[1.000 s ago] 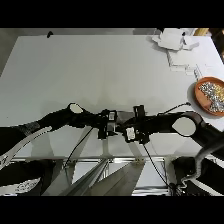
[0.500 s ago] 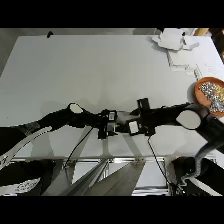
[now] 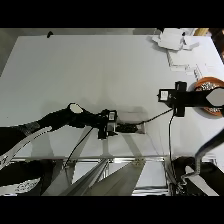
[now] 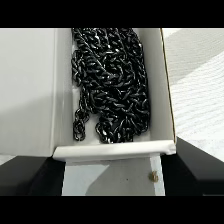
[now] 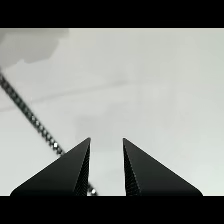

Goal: Fold the box and place the chain.

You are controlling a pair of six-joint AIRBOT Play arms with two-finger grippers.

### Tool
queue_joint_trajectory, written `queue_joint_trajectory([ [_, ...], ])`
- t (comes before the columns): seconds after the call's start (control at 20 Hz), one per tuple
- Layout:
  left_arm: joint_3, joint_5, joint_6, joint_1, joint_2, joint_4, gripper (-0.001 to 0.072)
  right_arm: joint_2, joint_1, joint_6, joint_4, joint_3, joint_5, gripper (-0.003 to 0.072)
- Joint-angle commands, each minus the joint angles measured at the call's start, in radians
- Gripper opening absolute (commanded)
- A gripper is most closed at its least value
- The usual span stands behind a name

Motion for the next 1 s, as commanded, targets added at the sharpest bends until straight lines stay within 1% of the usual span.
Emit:
queue_joint_trajectory([
  [0.0,0.001,0.0,0.0,0.0,0.001,0.0,0.0271,-0.096,-0.095,-0.058,-0.01,-0.006,0.025,0.0223],
  [0.2,0.001,0.0,0.0,0.0,0.001,0.0,0.0271,-0.22,-0.095,-0.162,-0.008,-0.035,0.021,0.0219],
  [0.3,0.001,0.0,0.0,0.0,0.001,0.0,0.0271,-0.275,-0.095,-0.182,-0.005,-0.037,0.019,0.0219],
  [0.5,0.001,0.0,0.0,0.0,0.001,0.0,0.0271,-0.336,-0.093,-0.296,0.096,-0.037,0.015,0.0218],
  [0.6,0.001,0.0,0.0,0.0,0.001,0.0,0.0271,-0.363,-0.093,-0.301,0.097,-0.037,0.016,0.0212],
  [0.65,0.001,0.0,0.0,0.0,0.001,0.0,0.0271,-0.368,-0.093,-0.301,0.086,-0.04,0.019,0.0168],
  [0.85,0.001,0.0,0.0,0.0,0.001,0.0,0.0271,-0.367,-0.093,-0.294,0.063,-0.047,0.051,0.0152],
  [0.95,0.001,0.0,0.0,0.0,0.001,0.0,0.0271,-0.362,-0.086,-0.249,0.054,-0.048,0.084,0.0021],
])
